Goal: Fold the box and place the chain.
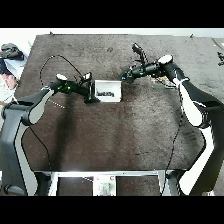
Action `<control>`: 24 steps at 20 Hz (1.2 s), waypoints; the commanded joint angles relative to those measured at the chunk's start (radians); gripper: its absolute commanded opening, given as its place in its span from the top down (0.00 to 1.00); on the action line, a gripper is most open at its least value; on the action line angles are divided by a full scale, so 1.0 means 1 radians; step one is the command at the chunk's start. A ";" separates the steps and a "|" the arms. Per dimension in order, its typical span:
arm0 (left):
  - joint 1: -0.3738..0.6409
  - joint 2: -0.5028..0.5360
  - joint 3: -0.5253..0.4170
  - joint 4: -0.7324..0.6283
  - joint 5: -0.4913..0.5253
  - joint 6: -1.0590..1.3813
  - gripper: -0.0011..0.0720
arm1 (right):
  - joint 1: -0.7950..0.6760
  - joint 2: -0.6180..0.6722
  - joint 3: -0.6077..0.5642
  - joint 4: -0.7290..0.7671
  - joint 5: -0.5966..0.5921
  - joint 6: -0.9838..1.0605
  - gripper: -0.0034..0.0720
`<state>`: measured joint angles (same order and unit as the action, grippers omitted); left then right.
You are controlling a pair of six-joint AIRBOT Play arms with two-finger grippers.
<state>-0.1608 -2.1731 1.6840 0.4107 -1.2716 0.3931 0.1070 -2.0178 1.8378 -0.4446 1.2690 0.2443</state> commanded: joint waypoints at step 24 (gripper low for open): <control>0.000 0.000 0.000 0.000 0.000 0.000 0.51 | 0.162 0.028 0.000 -0.229 -0.020 -0.204 0.42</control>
<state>-0.1608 -2.1731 1.6836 0.4103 -1.2716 0.3931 0.2527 -1.9846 1.8381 -0.6403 1.2655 0.0505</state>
